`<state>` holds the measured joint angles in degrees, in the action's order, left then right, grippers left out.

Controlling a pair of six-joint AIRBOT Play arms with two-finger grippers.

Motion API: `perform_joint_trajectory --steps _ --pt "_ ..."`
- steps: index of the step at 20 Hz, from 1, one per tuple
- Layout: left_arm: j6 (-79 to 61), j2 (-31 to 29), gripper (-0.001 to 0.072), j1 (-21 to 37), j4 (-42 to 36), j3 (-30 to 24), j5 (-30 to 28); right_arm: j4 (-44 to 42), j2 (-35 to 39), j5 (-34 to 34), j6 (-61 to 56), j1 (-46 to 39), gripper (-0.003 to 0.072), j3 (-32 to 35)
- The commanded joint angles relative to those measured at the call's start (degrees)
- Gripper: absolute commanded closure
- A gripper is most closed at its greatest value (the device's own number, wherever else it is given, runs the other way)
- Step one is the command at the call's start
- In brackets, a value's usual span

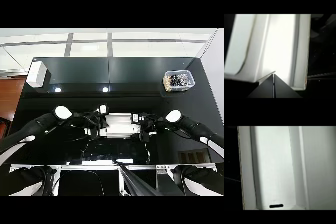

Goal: Fold the box and place the chain.

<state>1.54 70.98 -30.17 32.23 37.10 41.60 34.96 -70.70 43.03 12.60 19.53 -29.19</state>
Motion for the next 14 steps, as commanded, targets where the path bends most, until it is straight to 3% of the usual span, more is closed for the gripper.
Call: perform_joint_trajectory --steps 1,4,7,9,12,14 --pt "18.0 -6.5 0.0683 3.7 10.8 0.8 1.2 0.1 0.0 0.0 0.0 0.0 0.0611 0.0" --pt "31.0 -12.0 0.0682 10.3 19.4 0.7 5.2 0.1 0.0 0.0 0.0 0.0 0.0612 0.0" --pt "53.5 -11.7 0.0681 20.4 21.8 0.1 13.9 0.1 0.0 0.0 0.0 0.0 0.0612 0.0" --pt "63.5 -9.4 0.0681 27.8 18.2 -2.3 19.6 0.1 0.0 0.0 0.0 0.0 0.0612 0.0" --pt "61.8 -3.4 0.0682 36.9 4.4 -7.3 25.6 0.1 0.0 0.0 0.0 0.0 0.0612 0.0" --pt "60.7 0.9 0.0684 37.2 1.0 -8.5 25.4 0.1 0.0 0.0 0.0 0.0 0.0612 0.0"
